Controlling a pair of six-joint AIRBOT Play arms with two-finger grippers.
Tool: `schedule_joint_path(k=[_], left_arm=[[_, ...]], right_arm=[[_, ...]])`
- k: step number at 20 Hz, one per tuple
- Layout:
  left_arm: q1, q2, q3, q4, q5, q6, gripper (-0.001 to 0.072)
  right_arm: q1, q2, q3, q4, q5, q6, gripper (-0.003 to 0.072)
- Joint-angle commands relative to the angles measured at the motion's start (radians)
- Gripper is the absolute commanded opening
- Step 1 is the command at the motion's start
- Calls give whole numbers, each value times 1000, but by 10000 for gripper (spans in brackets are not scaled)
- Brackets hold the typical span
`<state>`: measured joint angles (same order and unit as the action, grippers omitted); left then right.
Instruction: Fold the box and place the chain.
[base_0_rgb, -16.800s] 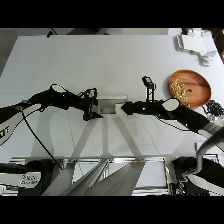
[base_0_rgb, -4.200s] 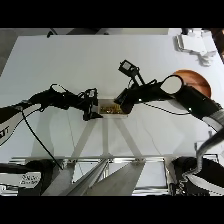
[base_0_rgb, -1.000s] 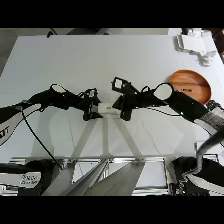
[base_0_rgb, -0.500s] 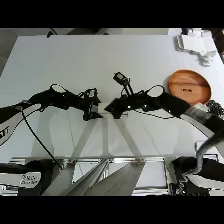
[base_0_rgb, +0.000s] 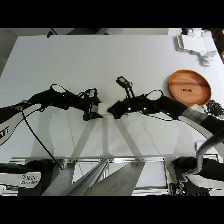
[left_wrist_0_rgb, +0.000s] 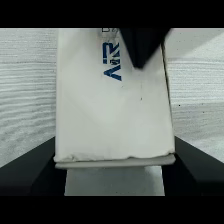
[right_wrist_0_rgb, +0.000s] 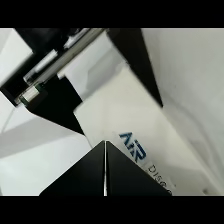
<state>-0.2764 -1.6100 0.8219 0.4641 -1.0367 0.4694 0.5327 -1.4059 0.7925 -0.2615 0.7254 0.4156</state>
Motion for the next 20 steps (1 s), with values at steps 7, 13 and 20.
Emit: schedule_joint_path(k=[7,13,20], left_arm=[[0,0,1,0,0,1,211],[0,0,1,0,0,1,211],[0,0,1,-3,-6,1,203]], right_arm=[[-357,422,-1,-612,42,348,10],[-620,496,-1,-1016,256,558,10],[-703,496,-1,-995,281,562,11]])
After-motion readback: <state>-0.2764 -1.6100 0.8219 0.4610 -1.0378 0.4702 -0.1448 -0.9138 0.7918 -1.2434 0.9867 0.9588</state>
